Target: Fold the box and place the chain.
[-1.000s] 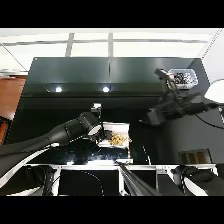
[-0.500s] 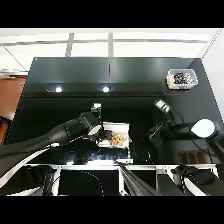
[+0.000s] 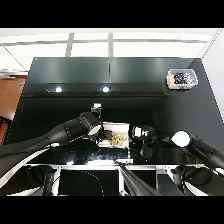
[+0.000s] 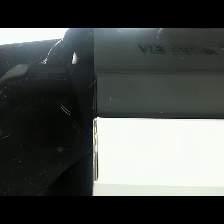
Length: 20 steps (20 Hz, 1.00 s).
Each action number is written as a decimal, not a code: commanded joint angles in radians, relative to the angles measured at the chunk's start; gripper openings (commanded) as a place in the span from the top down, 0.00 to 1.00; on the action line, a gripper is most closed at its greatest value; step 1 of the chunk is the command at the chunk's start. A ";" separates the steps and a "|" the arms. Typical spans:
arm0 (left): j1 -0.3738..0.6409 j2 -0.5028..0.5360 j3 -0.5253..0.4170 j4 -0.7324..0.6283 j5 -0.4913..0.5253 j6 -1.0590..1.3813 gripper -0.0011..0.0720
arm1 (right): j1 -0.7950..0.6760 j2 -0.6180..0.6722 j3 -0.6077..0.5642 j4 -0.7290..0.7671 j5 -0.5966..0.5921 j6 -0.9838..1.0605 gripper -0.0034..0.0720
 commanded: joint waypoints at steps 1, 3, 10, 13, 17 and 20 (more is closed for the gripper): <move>0.000 0.000 0.000 0.000 0.000 0.000 0.94 | 0.026 -0.070 -0.004 0.126 -0.069 -0.203 0.15; 0.000 0.000 0.000 0.000 0.000 0.000 0.94 | 0.026 -0.091 -0.004 0.128 -0.080 -0.204 0.26; 0.000 0.000 0.000 0.000 0.000 0.000 0.94 | 0.026 -0.113 0.003 0.144 -0.123 -0.218 0.26; 0.000 0.000 0.000 0.000 0.000 0.000 0.94 | 0.026 -0.114 0.003 0.144 -0.122 -0.218 0.51; 0.000 0.000 0.000 0.000 -0.001 0.000 0.94 | 0.026 -0.114 0.003 0.142 -0.107 -0.218 0.92; 0.000 0.000 0.000 0.000 -0.001 0.000 0.94 | 0.026 -0.113 0.003 0.143 -0.089 -0.190 0.91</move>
